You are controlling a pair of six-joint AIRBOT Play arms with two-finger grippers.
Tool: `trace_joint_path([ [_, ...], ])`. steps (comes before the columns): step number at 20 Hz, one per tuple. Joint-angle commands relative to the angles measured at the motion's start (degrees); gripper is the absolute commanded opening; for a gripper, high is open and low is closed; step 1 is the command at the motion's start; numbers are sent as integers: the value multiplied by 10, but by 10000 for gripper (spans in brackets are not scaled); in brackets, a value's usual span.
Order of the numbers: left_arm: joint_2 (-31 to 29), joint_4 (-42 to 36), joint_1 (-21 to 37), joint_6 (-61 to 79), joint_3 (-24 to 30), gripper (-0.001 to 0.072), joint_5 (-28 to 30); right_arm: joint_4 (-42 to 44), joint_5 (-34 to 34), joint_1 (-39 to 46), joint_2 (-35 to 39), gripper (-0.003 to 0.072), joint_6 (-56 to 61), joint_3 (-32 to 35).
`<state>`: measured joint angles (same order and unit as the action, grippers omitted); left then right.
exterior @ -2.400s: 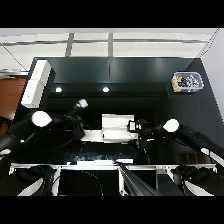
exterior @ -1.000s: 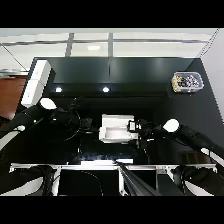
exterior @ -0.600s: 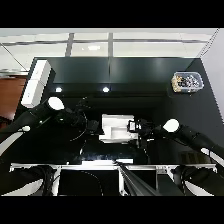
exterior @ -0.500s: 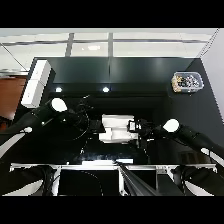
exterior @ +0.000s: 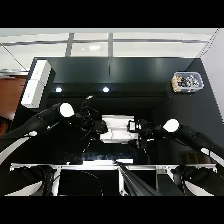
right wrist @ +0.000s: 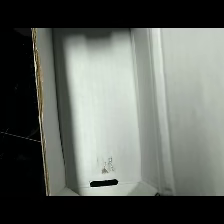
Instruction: Fold the box and place the chain.
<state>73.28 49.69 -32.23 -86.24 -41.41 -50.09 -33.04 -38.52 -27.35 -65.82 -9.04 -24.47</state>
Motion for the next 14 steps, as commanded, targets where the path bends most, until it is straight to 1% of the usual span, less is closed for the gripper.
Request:
trace_joint_path([
  [1, 0, 31, -12, -40, -1, 583, 8, 0, 0, 0, 0, 465, 0, 0],
  [4, 0, 51, -25, -86, -1, 583, 10, 0, 0, 0, 0, 465, 0, 0],
  [6, 1, 78, -42, -116, -10, 583, 11, 0, 0, 0, 0, 465, 0, 0],
  [10, 1, 195, -85, -234, -50, 583, -5, 0, 0, 0, 0, 464, 0, 0],
  [14, 8, 267, -121, -325, -89, 582, -21, 0, 0, 0, 0, 465, 0, 0],
])
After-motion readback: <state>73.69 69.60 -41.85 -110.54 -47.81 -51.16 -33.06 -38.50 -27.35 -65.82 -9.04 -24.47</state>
